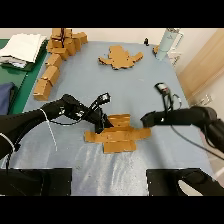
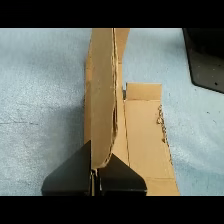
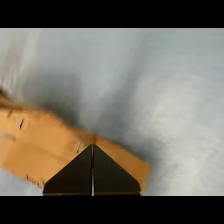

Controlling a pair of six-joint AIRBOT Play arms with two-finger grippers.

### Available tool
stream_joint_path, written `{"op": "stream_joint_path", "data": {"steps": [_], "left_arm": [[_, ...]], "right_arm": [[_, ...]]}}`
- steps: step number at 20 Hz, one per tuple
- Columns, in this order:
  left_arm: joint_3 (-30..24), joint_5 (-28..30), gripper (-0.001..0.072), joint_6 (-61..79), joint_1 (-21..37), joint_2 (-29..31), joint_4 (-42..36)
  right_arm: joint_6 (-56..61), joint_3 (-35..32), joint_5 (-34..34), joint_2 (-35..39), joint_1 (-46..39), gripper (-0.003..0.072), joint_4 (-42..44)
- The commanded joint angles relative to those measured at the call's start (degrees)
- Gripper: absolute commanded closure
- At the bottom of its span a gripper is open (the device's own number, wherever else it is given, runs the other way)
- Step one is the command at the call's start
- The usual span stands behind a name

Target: Fold the box.

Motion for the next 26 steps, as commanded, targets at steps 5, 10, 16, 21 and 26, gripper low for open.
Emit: {"op": "stream_joint_path", "data": {"steps": [5,10,16,21,26], "left_arm": [[0.0,0.0,0.0697,0.0,0.0,0.0,0.0],[0.0,0.0,0.0697,0.0,0.0,0.0,0.0],[0.0,0.0,0.0696,0.0,0.0,0.0,0.0],[0.0,0.0,0.0697,0.0,0.0,0.0,0.0],[0.0,0.0,0.0697,0.0,0.0,0.0,0.0]], "right_arm": [[-1.7,-9.9,1.6,3.9,35.7,0.0349,-20.2],[-2.2,-10.0,5.8,-0.5,39.1,0.0084,-22.4],[-7.3,-10.0,12.1,-8.1,39.1,0.0103,-28.8],[-4.3,-8.4,14.5,-5.6,39.1,0.0102,-34.9],[-3.6,-8.3,15.0,-2.0,38.2,0.0102,-37.0]]}}
